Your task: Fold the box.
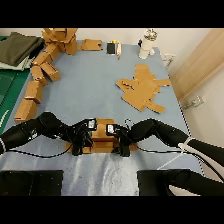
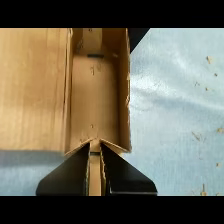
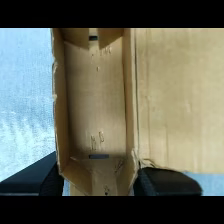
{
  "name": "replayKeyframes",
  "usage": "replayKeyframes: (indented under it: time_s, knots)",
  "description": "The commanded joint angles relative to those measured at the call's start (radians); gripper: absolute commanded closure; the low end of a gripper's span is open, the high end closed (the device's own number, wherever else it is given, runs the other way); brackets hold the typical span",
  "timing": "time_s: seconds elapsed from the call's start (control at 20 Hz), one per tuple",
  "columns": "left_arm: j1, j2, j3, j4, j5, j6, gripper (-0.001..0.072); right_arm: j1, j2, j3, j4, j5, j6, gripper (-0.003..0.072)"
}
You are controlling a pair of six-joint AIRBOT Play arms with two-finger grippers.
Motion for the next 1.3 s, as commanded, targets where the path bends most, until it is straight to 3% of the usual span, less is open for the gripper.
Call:
replayKeyframes:
  time_s: [0.0,0.15,0.25,0.4,0.45,0.6,0.65,0.7,0.75,0.85,0.9,1.1,1.25]
  knots:
    - [-0.028,0.0,-0.005,-0.055,0.025,0.028,0.06,0.0,-0.001,0.001,0.001,0.0,0.0,0.0218]
    - [-0.032,0.0,-0.021,-0.055,0.036,0.028,0.0571,0.0,-0.001,0.001,0.0,0.0,0.0,0.0218]
    - [-0.032,0.0,-0.029,-0.055,0.036,0.027,0.0294,0.0,-0.001,0.001,0.001,0.0,0.0,0.0218]
    - [-0.031,0.0,-0.029,-0.055,0.036,0.027,0.0243,0.0,-0.001,0.001,0.0,0.0,0.0,0.0218]
    - [-0.031,0.0,-0.029,-0.055,0.037,0.026,0.0014,0.0,-0.001,0.001,0.001,0.0,0.0,0.0218]
    - [-0.031,0.001,-0.027,-0.031,0.04,-0.013,0.0013,0.0,-0.001,0.001,0.001,0.0,0.0,0.0218]
    - [-0.031,0.001,-0.027,-0.024,0.041,-0.014,0.0053,0.0,-0.001,0.001,0.001,0.0,0.0,0.0218]
    - [-0.031,0.001,-0.026,-0.02,0.041,-0.02,0.0204,0.0,-0.001,0.001,0.0,0.0,0.0,0.0218]
    - [-0.031,0.002,-0.019,0.003,0.039,-0.042,0.0428,0.0,-0.001,0.001,0.001,0.0,0.0,0.0218]
    - [-0.029,0.027,0.012,0.11,0.04,-0.175,0.0653,0.0,-0.001,0.001,0.001,0.0,0.0,0.0218]
    - [-0.03,0.048,0.032,0.198,0.039,-0.272,0.0695,0.0,-0.001,0.001,0.001,0.0,0.0,0.0218]
    - [-0.029,0.186,0.091,0.526,-0.097,-0.579,0.0696,0.0,-0.001,0.001,0.001,0.0,0.0,0.0218]
    - [-0.029,0.325,0.104,0.722,-0.164,-0.966,0.0696,0.001,-0.001,0.001,0.001,0.0,0.0,0.0218]
